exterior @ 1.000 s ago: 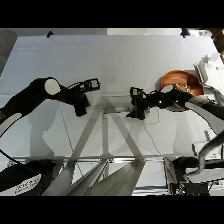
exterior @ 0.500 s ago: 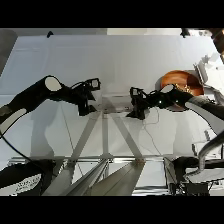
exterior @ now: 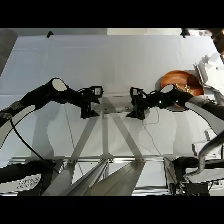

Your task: Fold the box and place the chain.

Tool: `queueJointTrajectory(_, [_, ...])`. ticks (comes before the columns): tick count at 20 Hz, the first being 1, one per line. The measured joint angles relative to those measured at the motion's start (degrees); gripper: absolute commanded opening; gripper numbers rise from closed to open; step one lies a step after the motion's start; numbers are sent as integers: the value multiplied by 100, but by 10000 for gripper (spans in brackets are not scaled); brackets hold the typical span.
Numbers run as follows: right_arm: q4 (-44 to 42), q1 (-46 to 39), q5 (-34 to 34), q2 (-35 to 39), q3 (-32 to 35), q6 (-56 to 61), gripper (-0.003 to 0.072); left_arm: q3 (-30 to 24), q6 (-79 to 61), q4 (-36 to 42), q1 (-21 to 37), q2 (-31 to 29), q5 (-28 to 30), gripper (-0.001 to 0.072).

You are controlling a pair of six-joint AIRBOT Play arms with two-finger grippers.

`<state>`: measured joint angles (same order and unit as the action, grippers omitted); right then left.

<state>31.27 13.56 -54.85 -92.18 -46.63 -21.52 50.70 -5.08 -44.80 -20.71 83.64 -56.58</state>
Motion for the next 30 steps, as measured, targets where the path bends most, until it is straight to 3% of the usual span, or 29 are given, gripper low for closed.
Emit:
queueJointTrajectory(2, [0,0,0,0,0,0,403,0,-103,68,0,46,-195,503])
queueJointTrajectory(5, [0,0,0,0,0,0,403,0,-190,131,0,90,-420,492])
queueJointTrajectory(8, [0,0,0,0,0,0,403,-2,-225,160,2,114,-269,469])
queueJointTrajectory(10, [2,0,0,0,0,0,403,0,-232,179,0,122,-83,353])
queueJointTrajectory(24, [0,0,0,0,0,2,403,-2,-678,529,-9,131,-164,341])
queueJointTrajectory(25, [0,0,0,0,0,2,403,-2,-728,599,-9,136,-105,317])
queueJointTrajectory(27, [0,0,0,0,0,2,403,-2,-809,671,-11,153,2,199])
queueJointTrajectory(30, [0,0,0,0,0,2,403,-2,-863,719,-28,181,83,194])
